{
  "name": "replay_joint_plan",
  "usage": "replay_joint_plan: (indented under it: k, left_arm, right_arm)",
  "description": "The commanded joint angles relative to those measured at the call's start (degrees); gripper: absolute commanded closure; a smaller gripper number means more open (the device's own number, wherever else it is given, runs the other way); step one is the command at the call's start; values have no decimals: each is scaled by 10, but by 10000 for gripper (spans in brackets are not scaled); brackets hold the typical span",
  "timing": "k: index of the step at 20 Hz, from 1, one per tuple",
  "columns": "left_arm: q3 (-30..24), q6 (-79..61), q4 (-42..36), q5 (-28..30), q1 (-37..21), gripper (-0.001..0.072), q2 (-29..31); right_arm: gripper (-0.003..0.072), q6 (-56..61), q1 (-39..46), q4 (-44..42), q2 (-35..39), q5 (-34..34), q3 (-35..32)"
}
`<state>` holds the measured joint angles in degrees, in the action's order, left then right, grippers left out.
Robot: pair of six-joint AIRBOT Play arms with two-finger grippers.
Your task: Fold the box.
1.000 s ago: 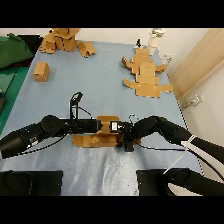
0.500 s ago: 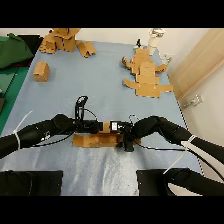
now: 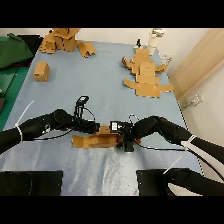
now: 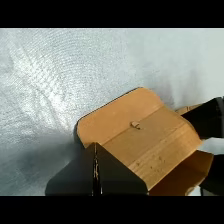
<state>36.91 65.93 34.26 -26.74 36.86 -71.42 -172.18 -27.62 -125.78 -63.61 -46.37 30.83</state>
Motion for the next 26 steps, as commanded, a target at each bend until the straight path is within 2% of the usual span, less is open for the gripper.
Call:
replay_joint_plan:
  k: [1,8,14,20,24,25,26]
  left_arm:
    - [9,-8,12,-19,-7,699,-1]
    - [18,-73,18,-44,-37,699,9]
    - [17,-222,29,-120,-37,699,93]
    - [-7,-246,141,-196,-35,700,213]
    - [-43,-278,266,-213,26,697,276]
    - [-50,-309,283,-219,49,670,277]
    - [-57,-332,286,-214,68,318,274]
  right_arm:
    - [177,0,0,0,0,4,0]
    - [178,0,0,0,0,4,0]
    - [177,0,0,0,0,4,0]
    - [177,0,0,0,0,4,0]
    - [178,0,0,0,0,4,0]
    - [178,0,0,0,0,4,0]
    - [177,0,0,0,0,4,0]
